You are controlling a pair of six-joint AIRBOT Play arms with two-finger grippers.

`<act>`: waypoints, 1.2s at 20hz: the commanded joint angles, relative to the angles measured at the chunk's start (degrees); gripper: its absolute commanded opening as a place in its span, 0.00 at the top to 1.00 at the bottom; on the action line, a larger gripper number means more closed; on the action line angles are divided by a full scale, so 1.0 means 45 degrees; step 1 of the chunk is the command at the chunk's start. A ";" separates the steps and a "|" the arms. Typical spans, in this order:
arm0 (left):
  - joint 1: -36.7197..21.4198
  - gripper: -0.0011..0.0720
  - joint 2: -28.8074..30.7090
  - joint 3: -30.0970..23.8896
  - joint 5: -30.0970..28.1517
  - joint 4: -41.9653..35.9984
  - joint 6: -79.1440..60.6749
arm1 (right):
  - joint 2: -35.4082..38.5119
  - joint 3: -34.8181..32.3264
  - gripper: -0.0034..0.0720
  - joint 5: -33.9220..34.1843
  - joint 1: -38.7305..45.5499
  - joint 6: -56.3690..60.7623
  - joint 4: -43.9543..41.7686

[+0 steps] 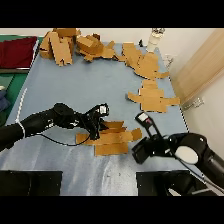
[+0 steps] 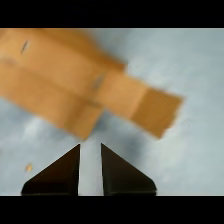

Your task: Fold the box.

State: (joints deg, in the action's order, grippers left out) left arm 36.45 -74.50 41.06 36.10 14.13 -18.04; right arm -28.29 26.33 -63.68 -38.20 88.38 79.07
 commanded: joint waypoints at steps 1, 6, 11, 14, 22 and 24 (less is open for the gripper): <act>0.0000 0.97 -0.0010 -0.0010 0.0019 -0.0005 0.0005 | 0.1156 -0.0816 0.70 -0.0345 -0.3191 0.1141 0.1248; 0.0000 0.97 -0.0010 -0.0010 0.0102 0.0000 0.0005 | -0.0389 -0.0816 0.70 0.0714 -0.5809 0.1185 0.4342; 0.0000 0.97 -0.0010 -0.0010 0.0102 0.0000 0.0005 | -0.2939 -0.0816 0.64 0.3065 -0.6669 0.0034 0.5965; 0.0000 0.97 -0.0010 -0.0010 0.0107 -0.0005 0.0005 | -0.4342 -0.0816 0.64 0.3390 -0.6664 0.0039 0.6581; 0.0000 0.97 -0.0010 -0.0010 0.0107 0.0000 0.0005 | -0.5071 -0.0816 0.64 0.4639 -0.6664 0.0913 0.7412; 0.0000 0.97 -0.0010 -0.0010 0.0107 0.0000 0.0005 | -0.5066 -0.0816 0.64 0.4639 -0.6659 0.1132 0.7723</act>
State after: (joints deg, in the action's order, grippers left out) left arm 36.45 -74.50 41.04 36.60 14.11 -18.02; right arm -50.68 22.68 -43.97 -68.10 91.24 110.93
